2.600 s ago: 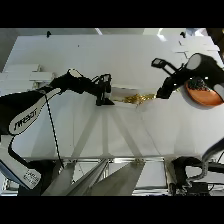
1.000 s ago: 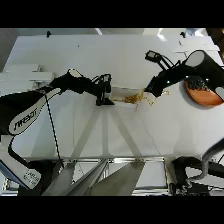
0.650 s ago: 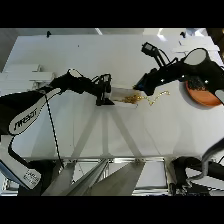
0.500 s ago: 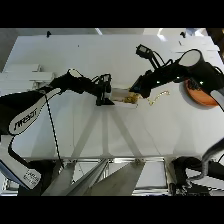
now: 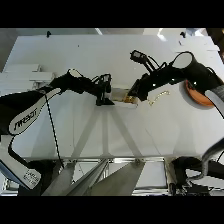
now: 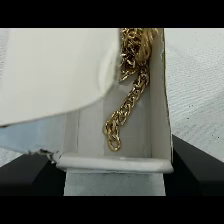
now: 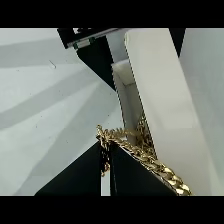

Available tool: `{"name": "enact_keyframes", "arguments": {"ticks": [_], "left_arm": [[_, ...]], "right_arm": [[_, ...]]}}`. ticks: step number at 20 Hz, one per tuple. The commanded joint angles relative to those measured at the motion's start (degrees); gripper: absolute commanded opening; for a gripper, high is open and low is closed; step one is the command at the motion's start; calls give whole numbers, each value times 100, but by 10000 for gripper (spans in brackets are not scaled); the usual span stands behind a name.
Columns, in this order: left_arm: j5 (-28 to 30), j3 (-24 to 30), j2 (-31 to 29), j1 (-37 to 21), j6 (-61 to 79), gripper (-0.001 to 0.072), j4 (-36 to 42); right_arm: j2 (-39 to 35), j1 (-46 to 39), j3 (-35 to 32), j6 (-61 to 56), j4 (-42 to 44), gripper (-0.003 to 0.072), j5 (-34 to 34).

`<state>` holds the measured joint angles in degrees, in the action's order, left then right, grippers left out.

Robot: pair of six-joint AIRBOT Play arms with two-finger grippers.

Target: Fold the box and place the chain.

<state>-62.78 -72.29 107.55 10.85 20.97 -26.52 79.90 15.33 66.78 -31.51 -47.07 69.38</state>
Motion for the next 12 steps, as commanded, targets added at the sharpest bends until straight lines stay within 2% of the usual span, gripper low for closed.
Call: {"name": "enact_keyframes", "arguments": {"ticks": [1, 3, 5, 9, 12], "left_arm": [[0, -4, 0, -4, 2, 297, -2], [0, -4, -2, -4, 2, 297, -2], [0, -4, -2, -4, 2, 297, -2], [0, -4, -2, -4, 2, 297, -2], [2, -4, -2, -4, 2, 297, -2]], "right_arm": [[4, 7, 7, -503, -739, 13, 31], [7, 4, 7, -955, -1456, 13, 35], [4, -28, 7, -1176, -1803, 12, 15], [-50, -203, 7, -1510, -1757, 11, -308], [-107, -260, 7, -1517, -1733, 12, -205]]}}
